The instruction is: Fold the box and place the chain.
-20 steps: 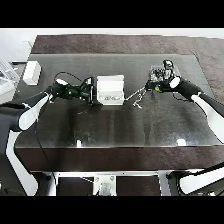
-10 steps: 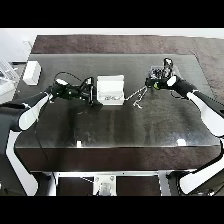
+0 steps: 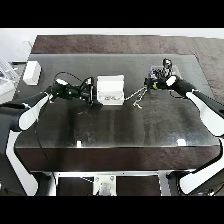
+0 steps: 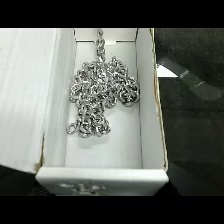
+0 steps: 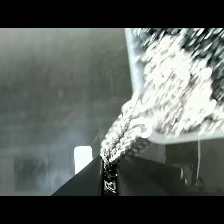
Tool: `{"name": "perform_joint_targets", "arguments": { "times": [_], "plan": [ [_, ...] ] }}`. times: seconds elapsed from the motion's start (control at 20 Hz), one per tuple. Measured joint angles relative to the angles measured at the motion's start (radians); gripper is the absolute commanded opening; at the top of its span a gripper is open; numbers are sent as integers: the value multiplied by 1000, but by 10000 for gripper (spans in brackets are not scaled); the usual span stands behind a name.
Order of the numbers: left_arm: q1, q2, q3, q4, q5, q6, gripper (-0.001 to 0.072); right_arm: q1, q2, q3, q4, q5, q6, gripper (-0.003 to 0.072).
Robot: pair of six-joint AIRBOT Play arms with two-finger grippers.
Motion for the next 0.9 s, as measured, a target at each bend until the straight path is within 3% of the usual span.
{"name": "perform_joint_targets", "arguments": {
  "times": [0.55, 0.9],
  "plan": [
    [0, 0, 0, 0, 0, 0, 558, 159, 388, 2, -95, 28, 0, -1],
    [0, 0, 0, 0, 0, 0, 558, 283, 552, 2, -138, 48, -3, -1]
  ]
}}
